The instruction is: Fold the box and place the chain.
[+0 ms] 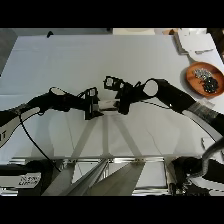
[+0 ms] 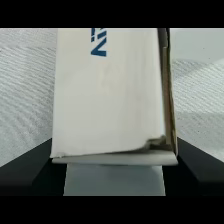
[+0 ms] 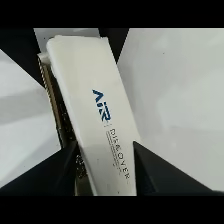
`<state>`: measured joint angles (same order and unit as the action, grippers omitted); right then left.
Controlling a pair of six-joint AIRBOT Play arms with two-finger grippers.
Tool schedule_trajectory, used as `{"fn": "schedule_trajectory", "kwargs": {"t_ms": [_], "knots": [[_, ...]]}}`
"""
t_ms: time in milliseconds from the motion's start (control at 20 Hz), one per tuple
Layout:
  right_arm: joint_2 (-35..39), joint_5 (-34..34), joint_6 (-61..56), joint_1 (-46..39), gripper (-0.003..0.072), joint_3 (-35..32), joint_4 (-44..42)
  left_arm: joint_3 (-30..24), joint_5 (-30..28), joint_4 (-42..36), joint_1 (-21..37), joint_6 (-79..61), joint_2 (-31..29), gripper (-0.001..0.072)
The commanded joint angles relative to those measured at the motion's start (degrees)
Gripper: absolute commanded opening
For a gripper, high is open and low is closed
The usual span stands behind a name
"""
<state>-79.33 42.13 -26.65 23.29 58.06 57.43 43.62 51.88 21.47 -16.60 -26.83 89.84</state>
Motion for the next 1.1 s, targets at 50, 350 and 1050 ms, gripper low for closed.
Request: {"fn": "schedule_trajectory", "kwargs": {"t_ms": [50, 350, 1050], "knots": [[1.53, -2.34, 0.15, 0.92, 0.0302, -0.57, 0.68, -0.02, 0.24, 0.15, -0.04, -0.13, -0.02, 0.0318], [1.51, -1.46, -0.02, 2.89, 0.0303, -2.62, 0.37, -0.02, 0.24, 0.15, -0.04, -0.15, -0.02, 0.0318], [2.73, -11.50, -0.31, 3.78, 0.0481, -6.45, 0.17, -0.02, 0.22, 0.15, -0.04, -0.15, -0.02, 0.0318]]}}
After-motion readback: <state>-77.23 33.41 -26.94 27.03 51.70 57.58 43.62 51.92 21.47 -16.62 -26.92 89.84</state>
